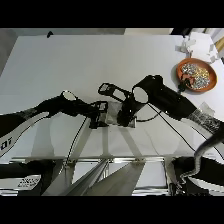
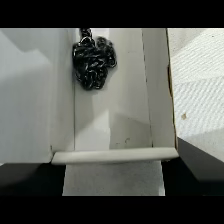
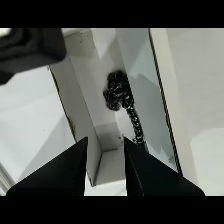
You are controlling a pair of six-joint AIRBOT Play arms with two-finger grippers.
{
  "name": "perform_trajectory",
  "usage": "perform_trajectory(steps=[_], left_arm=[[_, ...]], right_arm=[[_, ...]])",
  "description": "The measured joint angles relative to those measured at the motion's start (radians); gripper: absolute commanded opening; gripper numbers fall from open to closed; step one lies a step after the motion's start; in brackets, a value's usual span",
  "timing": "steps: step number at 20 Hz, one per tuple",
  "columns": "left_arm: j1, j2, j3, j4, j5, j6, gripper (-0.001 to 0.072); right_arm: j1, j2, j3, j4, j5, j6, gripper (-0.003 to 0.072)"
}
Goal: Fold the box and place the chain.
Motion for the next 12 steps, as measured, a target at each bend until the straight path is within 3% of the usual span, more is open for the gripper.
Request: perform_trajectory(steps=[3,6,11,12], left_arm=[[0.0,0.0,0.0,0.0,0.0,0.0,0.0273],[0.0,0.0,0.0,0.0,0.0,0.0,0.0273],[0.0,0.0,0.0,0.0,0.0,0.0,0.0273],[0.0,0.0,0.0,0.0,0.0,0.0,0.0273]], right_arm=[[0.006,0.024,0.0,-0.021,0.022,0.026,0.0256],[-0.014,0.088,0.0,-0.103,0.074,0.108,0.0179],[-0.2,0.149,-0.001,-0.253,0.156,0.34,0.0183],[-0.246,0.146,-0.002,-0.266,0.167,0.365,0.0212]])
